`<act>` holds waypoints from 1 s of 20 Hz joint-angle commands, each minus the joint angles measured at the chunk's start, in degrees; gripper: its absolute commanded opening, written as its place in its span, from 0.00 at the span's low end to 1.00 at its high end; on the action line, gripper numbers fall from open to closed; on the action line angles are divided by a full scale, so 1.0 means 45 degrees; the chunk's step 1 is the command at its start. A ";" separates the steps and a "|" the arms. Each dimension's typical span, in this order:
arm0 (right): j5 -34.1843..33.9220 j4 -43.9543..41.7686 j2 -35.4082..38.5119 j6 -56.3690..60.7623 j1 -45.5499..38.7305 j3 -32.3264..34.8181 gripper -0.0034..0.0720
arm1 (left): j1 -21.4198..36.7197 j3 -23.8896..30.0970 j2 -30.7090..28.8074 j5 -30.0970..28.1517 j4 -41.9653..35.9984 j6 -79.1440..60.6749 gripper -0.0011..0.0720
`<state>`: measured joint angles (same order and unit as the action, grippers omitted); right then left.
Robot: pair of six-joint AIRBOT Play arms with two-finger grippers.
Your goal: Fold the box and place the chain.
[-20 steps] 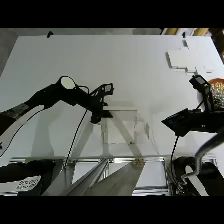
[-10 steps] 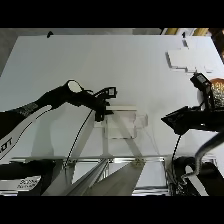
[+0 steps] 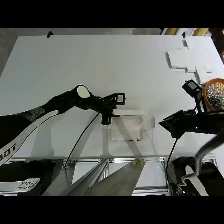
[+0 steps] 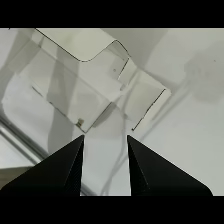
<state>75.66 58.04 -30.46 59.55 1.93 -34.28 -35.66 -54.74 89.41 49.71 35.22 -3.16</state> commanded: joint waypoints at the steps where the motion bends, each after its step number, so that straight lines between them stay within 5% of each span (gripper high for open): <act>1: -0.0063 -0.0010 -0.0010 -0.1579 0.0005 0.0282 0.44 | -0.0112 0.0010 0.0010 -0.0121 0.0015 0.0034 0.02; 20: -0.1588 -0.0015 -0.0010 -0.4245 0.1457 0.0291 0.44 | -0.0763 0.0005 -0.0486 -0.0913 0.1341 0.2710 0.02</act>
<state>68.64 57.87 -30.46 41.06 7.97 -32.99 -38.96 -54.70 87.07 45.65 40.60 7.88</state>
